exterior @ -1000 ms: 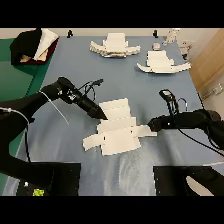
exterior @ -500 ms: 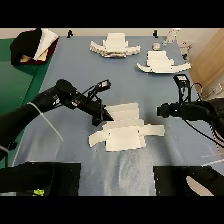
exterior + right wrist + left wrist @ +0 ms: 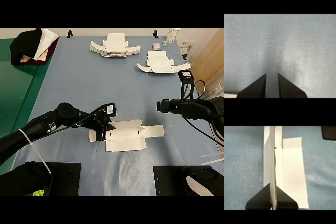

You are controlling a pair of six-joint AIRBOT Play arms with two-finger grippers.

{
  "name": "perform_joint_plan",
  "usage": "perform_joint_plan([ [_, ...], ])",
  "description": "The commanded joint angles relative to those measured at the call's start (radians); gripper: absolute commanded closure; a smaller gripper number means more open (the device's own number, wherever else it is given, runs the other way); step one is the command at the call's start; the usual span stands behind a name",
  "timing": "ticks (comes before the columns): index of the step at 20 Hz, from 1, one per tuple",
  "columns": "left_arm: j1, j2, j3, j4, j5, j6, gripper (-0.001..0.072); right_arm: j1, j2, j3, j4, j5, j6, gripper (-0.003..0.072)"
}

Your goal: Fold the box.

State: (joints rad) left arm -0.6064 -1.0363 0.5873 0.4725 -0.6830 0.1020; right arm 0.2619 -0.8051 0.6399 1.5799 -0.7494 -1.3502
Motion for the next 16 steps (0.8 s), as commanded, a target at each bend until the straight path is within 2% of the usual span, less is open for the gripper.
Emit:
perform_joint_plan([
  [1,-0.021,0.013,-0.027,0.003,0.043,0.006,0.0699,0.000,0.000,0.001,0.016,0.019,0.008,0.0466],
  [3,-0.011,0.005,-0.019,0.022,0.032,-0.039,0.0699,0.000,0.000,0.001,0.026,0.018,0.008,0.0466],
  [6,0.021,-0.007,0.051,0.146,-0.079,-0.130,0.0700,0.000,0.000,0.001,0.040,0.018,0.008,0.0466],
  [11,0.034,-0.032,0.122,0.126,-0.148,-0.128,0.0700,0.000,0.000,0.001,0.040,0.019,0.008,0.0466],
  [16,0.034,-0.111,0.130,0.102,-0.158,-0.120,0.0699,0.000,-0.002,0.001,0.040,0.019,0.008,0.0466],
])
